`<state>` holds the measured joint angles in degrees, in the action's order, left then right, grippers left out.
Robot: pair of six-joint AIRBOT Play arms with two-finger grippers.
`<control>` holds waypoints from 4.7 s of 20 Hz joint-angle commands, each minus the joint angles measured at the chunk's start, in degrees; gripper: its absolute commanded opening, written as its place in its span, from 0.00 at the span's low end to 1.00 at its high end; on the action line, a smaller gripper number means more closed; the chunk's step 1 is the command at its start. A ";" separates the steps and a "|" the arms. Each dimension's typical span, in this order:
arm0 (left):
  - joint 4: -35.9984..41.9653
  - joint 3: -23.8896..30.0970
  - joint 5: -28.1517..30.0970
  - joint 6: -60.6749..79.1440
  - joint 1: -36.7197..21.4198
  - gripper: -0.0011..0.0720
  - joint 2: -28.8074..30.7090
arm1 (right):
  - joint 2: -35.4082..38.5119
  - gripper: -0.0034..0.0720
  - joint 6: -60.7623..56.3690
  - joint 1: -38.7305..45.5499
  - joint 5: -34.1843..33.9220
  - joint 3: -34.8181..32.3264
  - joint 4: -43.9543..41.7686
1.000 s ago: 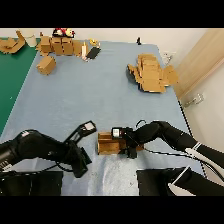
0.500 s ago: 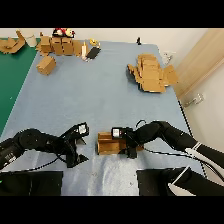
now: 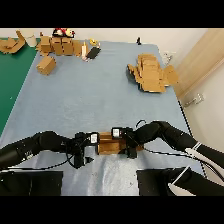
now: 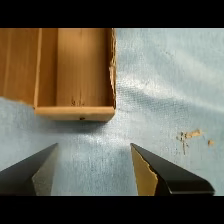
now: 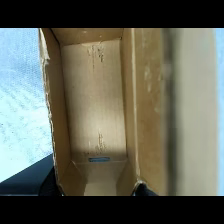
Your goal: Fold the box.
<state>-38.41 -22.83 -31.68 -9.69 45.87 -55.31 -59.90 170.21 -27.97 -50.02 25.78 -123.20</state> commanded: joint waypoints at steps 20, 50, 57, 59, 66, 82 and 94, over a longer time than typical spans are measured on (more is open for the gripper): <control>6.45 -3.43 4.79 1.38 2.91 0.98 -7.17 | -0.02 0.71 -0.02 0.00 0.00 -0.02 -0.02; 8.76 -6.03 4.28 4.39 3.45 0.94 -11.67 | -0.02 0.71 -0.02 0.00 0.00 -0.02 -0.02; 8.68 -6.03 4.24 6.29 3.43 0.74 -12.13 | -0.02 0.71 -0.02 0.00 0.00 -0.02 -0.02; 8.66 -6.03 4.24 6.29 3.43 0.74 -12.13 | -0.02 0.71 -0.02 0.00 0.00 -0.02 -0.02; 8.66 -6.03 4.24 6.29 3.43 0.74 -12.13 | -0.02 0.71 -0.02 0.00 0.00 -0.02 -0.02; 8.66 -6.03 4.24 6.29 3.43 0.74 -12.13 | -0.02 0.71 -0.02 0.00 -0.39 -0.02 -0.24; 8.68 -6.03 4.24 6.29 3.43 0.74 -12.13 | 4.13 1.00 -17.25 0.39 -8.35 3.63 13.44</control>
<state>-29.71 -28.86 -27.81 -3.38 49.30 -67.42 -57.49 160.35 -27.66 -56.97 28.32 -116.14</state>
